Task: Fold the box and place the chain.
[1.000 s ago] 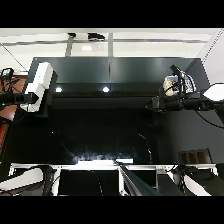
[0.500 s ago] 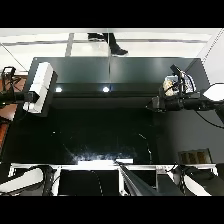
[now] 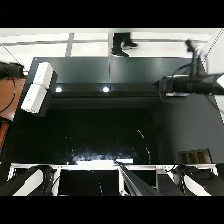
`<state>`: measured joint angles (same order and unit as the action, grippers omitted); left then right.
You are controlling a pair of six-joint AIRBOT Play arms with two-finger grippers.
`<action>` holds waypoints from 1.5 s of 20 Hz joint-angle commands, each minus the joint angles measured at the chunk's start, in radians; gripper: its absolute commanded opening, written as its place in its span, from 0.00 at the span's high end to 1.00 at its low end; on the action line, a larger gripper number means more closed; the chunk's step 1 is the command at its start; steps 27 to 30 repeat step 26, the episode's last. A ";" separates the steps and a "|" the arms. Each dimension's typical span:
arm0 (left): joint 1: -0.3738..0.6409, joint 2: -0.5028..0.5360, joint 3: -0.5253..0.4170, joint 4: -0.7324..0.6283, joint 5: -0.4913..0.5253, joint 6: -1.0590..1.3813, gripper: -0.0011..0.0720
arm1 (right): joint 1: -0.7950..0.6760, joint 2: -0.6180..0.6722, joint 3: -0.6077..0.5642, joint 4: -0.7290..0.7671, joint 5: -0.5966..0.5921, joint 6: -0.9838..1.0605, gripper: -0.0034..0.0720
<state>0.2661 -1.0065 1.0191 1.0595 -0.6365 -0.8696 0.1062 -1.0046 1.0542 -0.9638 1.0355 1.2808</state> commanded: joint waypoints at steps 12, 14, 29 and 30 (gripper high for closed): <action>-0.512 0.208 -0.239 0.142 -0.121 -0.500 0.95 | 0.002 0.249 -0.356 -0.290 -0.303 0.275 0.92; -0.504 0.217 -0.239 0.150 -0.119 -0.499 0.94 | 0.002 0.249 -0.356 -0.290 -0.302 0.275 0.92; -0.502 0.214 -0.239 0.153 -0.119 -0.499 0.94 | 0.002 0.249 -0.356 -0.290 -0.302 0.275 0.92; -0.502 0.214 -0.239 0.153 -0.119 -0.499 0.94 | 0.002 0.249 -0.356 -0.290 -0.302 0.275 0.92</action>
